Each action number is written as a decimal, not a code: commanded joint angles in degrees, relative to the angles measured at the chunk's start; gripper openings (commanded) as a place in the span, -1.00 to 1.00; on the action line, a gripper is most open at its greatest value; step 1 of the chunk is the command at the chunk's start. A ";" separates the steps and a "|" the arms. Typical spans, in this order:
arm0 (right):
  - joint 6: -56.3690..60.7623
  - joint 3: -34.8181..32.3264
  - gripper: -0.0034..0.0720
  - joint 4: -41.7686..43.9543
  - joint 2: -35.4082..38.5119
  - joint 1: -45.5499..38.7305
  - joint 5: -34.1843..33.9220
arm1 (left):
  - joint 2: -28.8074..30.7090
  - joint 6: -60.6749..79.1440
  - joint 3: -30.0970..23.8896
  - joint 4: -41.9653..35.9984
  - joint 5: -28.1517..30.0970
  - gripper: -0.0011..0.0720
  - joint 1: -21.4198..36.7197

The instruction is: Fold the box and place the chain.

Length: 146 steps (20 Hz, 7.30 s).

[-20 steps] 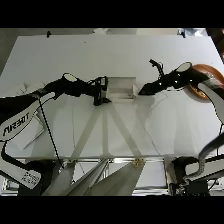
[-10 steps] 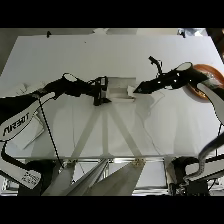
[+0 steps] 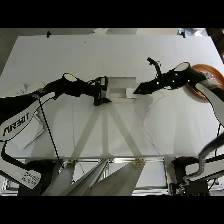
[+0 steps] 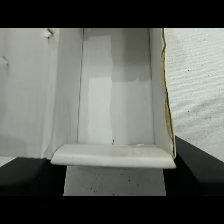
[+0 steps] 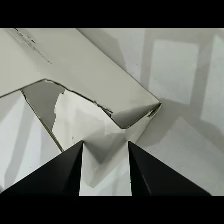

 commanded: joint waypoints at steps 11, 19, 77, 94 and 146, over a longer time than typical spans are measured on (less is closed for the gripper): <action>1.73 0.00 -0.06 -1.03 0.04 3.98 -6.36 | 0.04 0.02 -0.02 0.02 0.02 -0.08 0.02; 20.15 0.02 -0.07 -24.00 0.48 9.99 -12.55 | 0.07 0.00 -0.02 0.02 0.00 -0.08 0.02; 48.46 0.81 0.25 -66.75 23.67 -17.66 -17.51 | 0.04 0.02 -0.02 0.02 0.02 -0.08 0.02; 40.37 0.85 -0.54 -57.79 0.85 -28.09 -25.40 | 0.07 0.02 -0.02 0.00 0.02 -0.08 0.02; 30.58 0.85 -0.31 -45.38 15.32 30.27 -15.69 | 0.07 0.02 -0.02 0.00 0.00 -0.08 0.02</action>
